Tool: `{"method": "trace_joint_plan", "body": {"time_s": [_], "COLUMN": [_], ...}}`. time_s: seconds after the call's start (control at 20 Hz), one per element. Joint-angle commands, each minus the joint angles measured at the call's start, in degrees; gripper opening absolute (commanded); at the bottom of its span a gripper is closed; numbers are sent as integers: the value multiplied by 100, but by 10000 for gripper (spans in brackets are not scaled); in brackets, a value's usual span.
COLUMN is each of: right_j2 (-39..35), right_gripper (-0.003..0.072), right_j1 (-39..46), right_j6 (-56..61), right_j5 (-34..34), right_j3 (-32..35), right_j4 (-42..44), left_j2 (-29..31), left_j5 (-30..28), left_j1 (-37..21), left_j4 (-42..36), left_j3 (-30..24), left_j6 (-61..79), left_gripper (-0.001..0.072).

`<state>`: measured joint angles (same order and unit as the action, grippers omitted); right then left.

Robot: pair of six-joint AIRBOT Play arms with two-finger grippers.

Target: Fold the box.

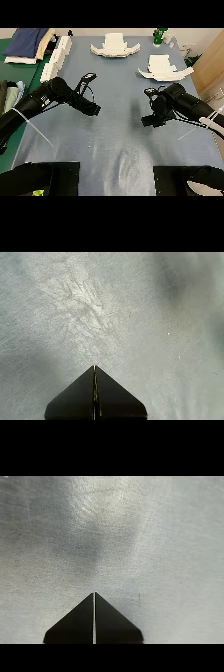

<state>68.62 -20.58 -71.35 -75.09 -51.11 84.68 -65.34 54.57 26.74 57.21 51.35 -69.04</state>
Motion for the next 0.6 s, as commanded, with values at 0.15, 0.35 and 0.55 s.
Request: {"method": "trace_joint_plan", "body": {"time_s": [0.15, 0.35, 0.55], "right_j2": [4, 4, 4], "right_gripper": [21, 21, 21], "right_j1": [0, 0, 0], "right_j6": [0, 0, 0], "right_j5": [2, 2, 428], "right_j3": [-4, -4, -7], "right_j4": [0, 0, 398], "left_j2": [-4, -2, -2], "left_j5": [0, 0, 0], "left_j1": [2, 2, 2], "left_j4": [2, 2, 2], "left_j3": [-2, -2, -2], "left_j6": [0, 0, 0], "left_gripper": [11, 12, 12]}}
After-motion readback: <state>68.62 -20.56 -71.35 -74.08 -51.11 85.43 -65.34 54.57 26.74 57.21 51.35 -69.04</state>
